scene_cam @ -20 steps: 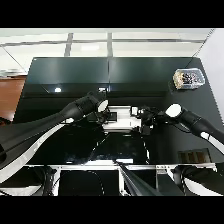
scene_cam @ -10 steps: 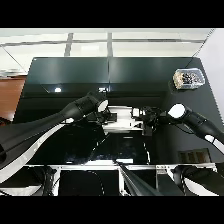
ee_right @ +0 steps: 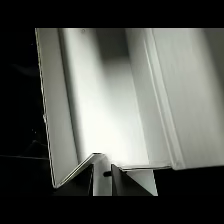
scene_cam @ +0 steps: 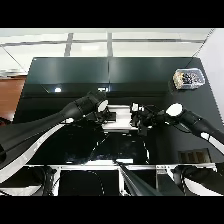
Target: Fold the box and place the chain.
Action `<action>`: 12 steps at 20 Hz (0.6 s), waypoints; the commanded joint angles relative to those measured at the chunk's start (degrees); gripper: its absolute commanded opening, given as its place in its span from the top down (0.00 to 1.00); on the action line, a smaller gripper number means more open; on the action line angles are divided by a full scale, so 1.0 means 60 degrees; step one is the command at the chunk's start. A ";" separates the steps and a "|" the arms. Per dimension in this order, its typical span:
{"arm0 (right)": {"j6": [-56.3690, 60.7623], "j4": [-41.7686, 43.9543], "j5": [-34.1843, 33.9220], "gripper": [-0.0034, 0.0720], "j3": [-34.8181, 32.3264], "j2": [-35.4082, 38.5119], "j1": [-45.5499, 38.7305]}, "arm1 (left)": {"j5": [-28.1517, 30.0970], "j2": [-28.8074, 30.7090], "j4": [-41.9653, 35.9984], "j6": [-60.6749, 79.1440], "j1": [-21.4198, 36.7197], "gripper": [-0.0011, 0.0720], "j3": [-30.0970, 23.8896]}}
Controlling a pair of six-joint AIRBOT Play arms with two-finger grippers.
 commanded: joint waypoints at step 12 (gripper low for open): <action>0.0015 0.0481 -0.0645 0.76 0.0000 -0.0426 0.0415 | 0.0018 0.0000 -0.0007 0.0018 0.0004 0.95 0.0007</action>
